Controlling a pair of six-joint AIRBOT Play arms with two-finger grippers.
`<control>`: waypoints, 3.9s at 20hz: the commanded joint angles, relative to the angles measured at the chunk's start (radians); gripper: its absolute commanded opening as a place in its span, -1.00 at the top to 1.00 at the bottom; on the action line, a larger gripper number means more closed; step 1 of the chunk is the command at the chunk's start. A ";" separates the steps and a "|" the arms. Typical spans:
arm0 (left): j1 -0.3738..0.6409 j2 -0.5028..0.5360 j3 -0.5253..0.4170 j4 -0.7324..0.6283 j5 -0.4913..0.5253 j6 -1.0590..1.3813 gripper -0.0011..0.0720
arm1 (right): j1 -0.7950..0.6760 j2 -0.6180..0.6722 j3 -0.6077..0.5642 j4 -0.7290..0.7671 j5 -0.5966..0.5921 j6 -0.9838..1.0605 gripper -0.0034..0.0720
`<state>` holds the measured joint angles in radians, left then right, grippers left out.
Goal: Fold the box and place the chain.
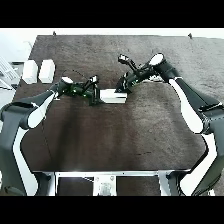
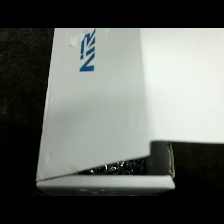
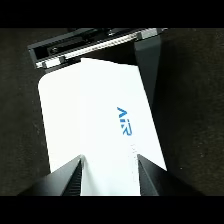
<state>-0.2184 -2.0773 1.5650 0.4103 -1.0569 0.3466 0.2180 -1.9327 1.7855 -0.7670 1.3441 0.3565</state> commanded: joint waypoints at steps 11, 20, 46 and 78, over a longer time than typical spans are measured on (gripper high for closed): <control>0.001 0.000 0.000 0.000 0.000 0.000 -0.48 | 0.010 -0.029 0.002 -0.004 -0.082 0.001 -0.21; 0.001 0.000 0.000 0.000 -0.001 0.000 -0.48 | 0.011 -0.025 0.074 -0.004 -0.095 0.009 -0.21; 0.001 0.000 0.000 0.000 0.000 0.000 -0.48 | 0.008 0.011 -0.042 0.000 -0.026 0.077 -0.21; 0.001 0.000 0.000 0.000 -0.003 0.000 -0.48 | -0.072 0.710 -0.547 0.138 -0.301 0.134 0.90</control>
<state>-0.2180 -2.0773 1.5650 0.4095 -1.0557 0.3450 0.1738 -1.3880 1.3640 -0.6060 1.1160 0.4465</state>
